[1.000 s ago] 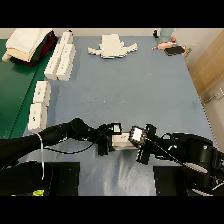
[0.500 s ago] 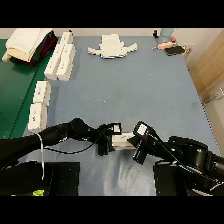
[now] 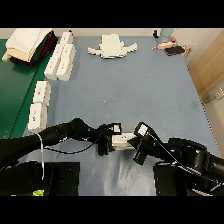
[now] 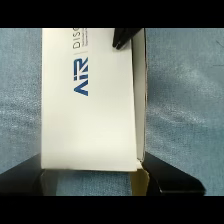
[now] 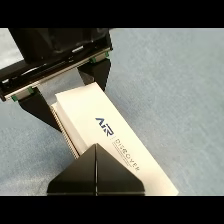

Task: Fold the box.

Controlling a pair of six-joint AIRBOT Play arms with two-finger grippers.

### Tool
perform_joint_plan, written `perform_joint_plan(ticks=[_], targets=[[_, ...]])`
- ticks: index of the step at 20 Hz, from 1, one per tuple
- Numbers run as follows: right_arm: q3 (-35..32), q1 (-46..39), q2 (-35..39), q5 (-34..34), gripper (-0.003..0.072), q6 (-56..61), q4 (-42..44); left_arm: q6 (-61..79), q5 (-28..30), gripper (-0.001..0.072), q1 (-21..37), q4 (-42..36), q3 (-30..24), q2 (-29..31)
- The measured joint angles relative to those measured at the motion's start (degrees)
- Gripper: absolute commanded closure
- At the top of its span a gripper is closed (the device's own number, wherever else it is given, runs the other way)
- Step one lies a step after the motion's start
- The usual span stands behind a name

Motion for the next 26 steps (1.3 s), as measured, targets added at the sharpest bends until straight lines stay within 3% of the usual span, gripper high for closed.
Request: perform_joint_plan(ticks=[26], targets=[[-2.23, 0.13, -2.78, 0.48, 0.0684, -0.09, 2.54, 0.04, 0.04, 0.0188, -0.02, 0.09, 0.00, 0.00]])
